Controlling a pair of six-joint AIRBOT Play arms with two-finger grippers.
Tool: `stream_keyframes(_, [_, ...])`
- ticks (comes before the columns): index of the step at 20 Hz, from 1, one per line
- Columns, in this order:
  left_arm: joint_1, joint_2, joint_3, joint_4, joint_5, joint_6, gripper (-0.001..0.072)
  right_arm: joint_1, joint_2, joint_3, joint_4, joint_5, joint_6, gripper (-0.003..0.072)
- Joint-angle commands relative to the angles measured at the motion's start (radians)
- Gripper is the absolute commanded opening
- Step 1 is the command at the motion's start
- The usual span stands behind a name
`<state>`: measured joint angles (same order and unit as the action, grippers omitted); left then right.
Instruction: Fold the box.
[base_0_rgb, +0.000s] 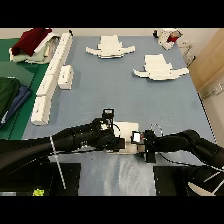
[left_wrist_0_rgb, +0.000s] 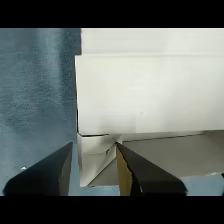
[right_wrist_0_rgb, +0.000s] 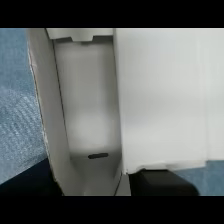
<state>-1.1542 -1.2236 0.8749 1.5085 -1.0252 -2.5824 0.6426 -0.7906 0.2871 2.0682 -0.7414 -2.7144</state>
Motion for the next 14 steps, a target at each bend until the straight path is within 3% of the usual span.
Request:
stream_keyframes(1, [0.0, -0.05, 0.054, 0.046, -0.052, -0.029, 0.0412, 0.001, 0.0, 0.0, 0.0, -0.001, 0.0, 0.0447])
stream_keyframes(9, [-0.024, -0.118, 0.112, 0.05, -0.106, -0.024, 0.041, 0.001, 0.0, 0.0, 0.0, -0.001, 0.0, 0.0447])
stream_keyframes(11, [-0.025, -0.118, 0.112, 0.057, -0.134, -0.023, 0.0284, 0.001, 0.0, 0.0, 0.0, -0.001, 0.0, 0.0447])
stream_keyframes(13, [-0.025, -0.118, 0.112, 0.06, -0.137, -0.024, 0.0283, 0.001, 0.0, 0.0, 0.0, -0.001, 0.0, 0.0447])
stream_keyframes(14, [-0.025, -0.118, 0.112, 0.06, -0.136, -0.025, 0.0217, 0.001, 0.0, 0.0, 0.0, -0.001, 0.0, 0.0447])
